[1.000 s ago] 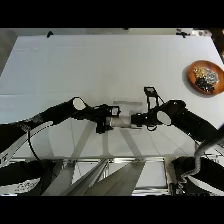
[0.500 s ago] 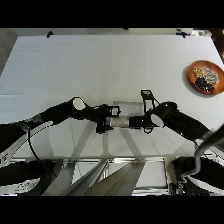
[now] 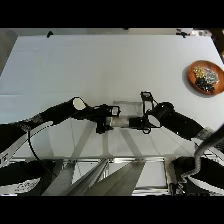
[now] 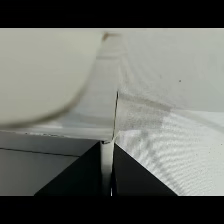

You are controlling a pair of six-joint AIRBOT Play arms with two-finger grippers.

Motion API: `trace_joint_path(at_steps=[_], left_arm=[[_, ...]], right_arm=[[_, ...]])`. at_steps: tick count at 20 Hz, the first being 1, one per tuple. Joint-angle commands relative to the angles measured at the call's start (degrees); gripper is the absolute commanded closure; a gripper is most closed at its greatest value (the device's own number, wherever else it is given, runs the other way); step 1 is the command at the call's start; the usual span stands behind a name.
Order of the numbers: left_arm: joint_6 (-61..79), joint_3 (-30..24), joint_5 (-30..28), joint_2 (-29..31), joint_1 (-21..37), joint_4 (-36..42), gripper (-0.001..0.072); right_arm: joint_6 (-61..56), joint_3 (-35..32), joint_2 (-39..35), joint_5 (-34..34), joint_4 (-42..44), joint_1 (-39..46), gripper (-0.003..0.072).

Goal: Fold the box and place the chain.

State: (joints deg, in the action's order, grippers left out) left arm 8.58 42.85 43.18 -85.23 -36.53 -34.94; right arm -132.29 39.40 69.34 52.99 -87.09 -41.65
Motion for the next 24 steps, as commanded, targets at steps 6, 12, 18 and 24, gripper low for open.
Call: trace_joint_path(at_steps=[6, 12, 18, 24], left_arm=[[0.2, 0.0, 0.0, 0.0, 0.0, -0.1, 0.0362], [0.2, 0.0, 0.0, 0.0, 0.0, 0.0, 0.0362], [0.2, 0.0, 0.0, 0.0, 0.0, 0.0, 0.0362], [0.2, 0.0, 0.0, 0.0, 0.0, 0.0, 0.0362]], right_arm=[[-1.6, 0.3, 1.7, 0.2, 0.1, -0.1, 0.0473], [-1.6, 8.3, 6.6, 4.7, -0.4, -0.1, 0.0447], [-2.7, 10.1, 10.1, 9.9, -1.9, -0.1, 0.0465], [-5.0, 10.1, 10.7, 10.9, -2.8, -0.5, 0.0666]])
